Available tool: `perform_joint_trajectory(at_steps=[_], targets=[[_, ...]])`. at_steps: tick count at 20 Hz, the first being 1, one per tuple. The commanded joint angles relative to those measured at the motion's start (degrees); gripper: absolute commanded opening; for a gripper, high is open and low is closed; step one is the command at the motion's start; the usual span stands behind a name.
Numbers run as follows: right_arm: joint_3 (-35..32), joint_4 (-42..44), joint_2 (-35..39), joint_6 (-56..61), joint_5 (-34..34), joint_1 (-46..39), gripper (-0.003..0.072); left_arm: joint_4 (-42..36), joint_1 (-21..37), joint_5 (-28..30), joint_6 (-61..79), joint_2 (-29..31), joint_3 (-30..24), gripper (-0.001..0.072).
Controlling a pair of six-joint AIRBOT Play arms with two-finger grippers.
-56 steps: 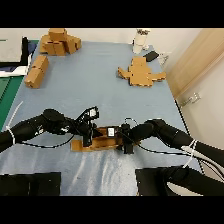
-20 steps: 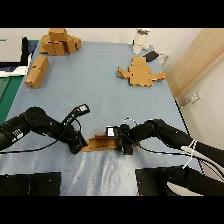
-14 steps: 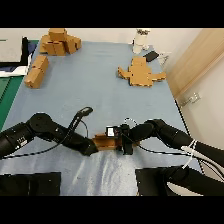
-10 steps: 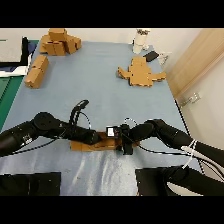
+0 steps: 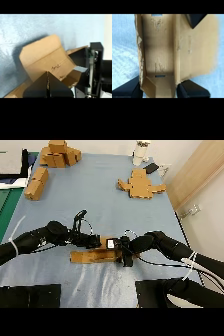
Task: Fold the box.
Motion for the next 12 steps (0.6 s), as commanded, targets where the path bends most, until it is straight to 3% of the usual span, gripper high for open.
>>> perform_joint_trajectory(at_steps=[1, 7, 12], targets=[[0.0, -0.2, 0.0, 0.0, 0.0, 0.0, 0.0489, -0.2, 0.2, -0.7, 0.2, -2.6, 0.3, 0.001], [0.0, -0.4, 0.0, 0.0, 0.0, 0.0, 0.0489, -0.2, 5.9, -6.9, 9.8, -2.3, 5.2, 0.001], [0.0, -0.4, 0.0, 0.0, 0.0, 0.0, 0.049, -0.1, 12.7, -26.1, 30.0, 4.7, 5.3, 0.001]])
